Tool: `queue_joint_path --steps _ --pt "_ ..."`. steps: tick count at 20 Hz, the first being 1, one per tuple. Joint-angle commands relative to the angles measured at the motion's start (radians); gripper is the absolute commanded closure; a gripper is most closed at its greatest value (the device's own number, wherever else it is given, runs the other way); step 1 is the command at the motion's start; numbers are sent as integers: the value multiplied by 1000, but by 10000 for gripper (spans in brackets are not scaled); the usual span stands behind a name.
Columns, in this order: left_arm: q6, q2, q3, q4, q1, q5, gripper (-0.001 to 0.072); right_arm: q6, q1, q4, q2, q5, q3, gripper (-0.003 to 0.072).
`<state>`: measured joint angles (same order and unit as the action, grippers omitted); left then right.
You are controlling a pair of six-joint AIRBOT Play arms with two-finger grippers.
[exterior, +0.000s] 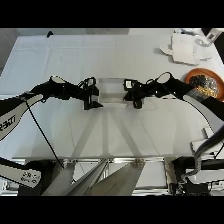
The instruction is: Fold the box and place the chain.
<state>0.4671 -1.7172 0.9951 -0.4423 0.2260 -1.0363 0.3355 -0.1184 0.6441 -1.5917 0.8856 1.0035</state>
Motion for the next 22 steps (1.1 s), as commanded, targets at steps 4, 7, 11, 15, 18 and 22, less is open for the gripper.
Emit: queue_joint_path --steps 4,7,11,15,18,22 --pt "0 0 0 0 0 0 554 -185 2 64 109 11 0 674" --pt "0 0 0 0 0 0 554 -305 34 158 208 52 -1 674" --pt "0 0 0 0 0 0 554 -573 146 264 330 133 -1 674" --pt "0 0 0 0 0 0 554 -1049 301 383 338 164 -5 675" --pt "0 0 0 0 0 0 554 -1201 347 408 278 250 -11 678" --pt "0 0 0 0 0 0 554 -1243 304 361 161 273 -24 676"
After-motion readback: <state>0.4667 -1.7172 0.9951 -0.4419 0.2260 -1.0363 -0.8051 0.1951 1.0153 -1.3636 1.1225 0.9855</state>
